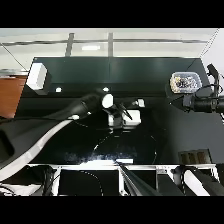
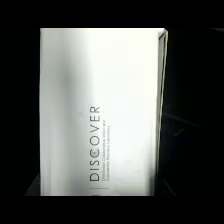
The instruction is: Fold the box and place the chain.
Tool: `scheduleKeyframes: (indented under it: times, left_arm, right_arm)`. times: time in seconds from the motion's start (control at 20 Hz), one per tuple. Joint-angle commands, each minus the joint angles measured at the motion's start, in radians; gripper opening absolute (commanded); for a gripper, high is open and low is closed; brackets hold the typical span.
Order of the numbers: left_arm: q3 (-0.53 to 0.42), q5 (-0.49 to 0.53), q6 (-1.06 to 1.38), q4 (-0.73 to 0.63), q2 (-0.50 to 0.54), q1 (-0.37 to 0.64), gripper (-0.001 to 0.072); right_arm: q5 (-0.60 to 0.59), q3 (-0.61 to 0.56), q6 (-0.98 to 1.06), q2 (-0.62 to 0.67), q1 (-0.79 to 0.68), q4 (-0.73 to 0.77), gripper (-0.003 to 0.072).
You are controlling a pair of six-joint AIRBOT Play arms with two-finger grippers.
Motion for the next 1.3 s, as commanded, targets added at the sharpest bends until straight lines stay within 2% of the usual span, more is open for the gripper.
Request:
scheduleKeyframes:
  times: [0.0,0.15,0.3,0.45,0.6,0.75,0.9,1.0,1.15,1.25]
  left_arm:
    - [0.003,-0.191,-0.219,0.107,0.069,0.14,0.0411]
    - [-0.029,-0.405,-0.317,0.106,0.129,0.382,0.0411]
    - [-0.117,-0.492,-0.373,0.107,0.216,0.662,0.0411]
    - [-0.183,-0.488,-0.446,0.107,0.286,0.964,0.0412]
    - [-0.192,-0.391,-0.538,0.103,0.299,1.183,0.0411]
    - [-0.192,-0.218,-0.492,0.106,0.297,1.286,0.0411]
    - [-0.19,-0.057,-0.346,0.06,0.275,1.299,0.0411]
    - [-0.189,0.006,-0.273,-0.016,0.235,1.297,0.0411]
    - [-0.189,0.065,-0.191,-0.014,0.169,1.272,0.0411]
    - [-0.189,0.1,-0.172,0.036,0.132,1.242,0.0416]
  right_arm:
    - [0.004,0.001,0.003,0.001,-0.001,-0.001,0.0012]
    - [0.003,0.001,0.003,0.001,-0.001,-0.002,0.0012]
    - [0.004,0.001,0.003,0.001,-0.001,-0.002,0.0012]
    - [0.002,0.001,0.003,0.001,-0.001,-0.002,0.0012]
    - [-0.012,0.001,0.004,0.001,-0.001,-0.002,0.0012]
    - [-0.023,0.001,0.004,0.001,-0.001,-0.001,0.0013]
    - [-0.023,0.001,0.01,0.001,-0.001,-0.001,0.0013]
    - [-0.024,0.001,0.015,0.001,-0.001,-0.001,0.0012]
    - [-0.047,0.001,0.019,0.001,-0.001,-0.001,0.0013]
    - [-0.06,0.001,0.037,0.001,-0.001,-0.001,0.0013]
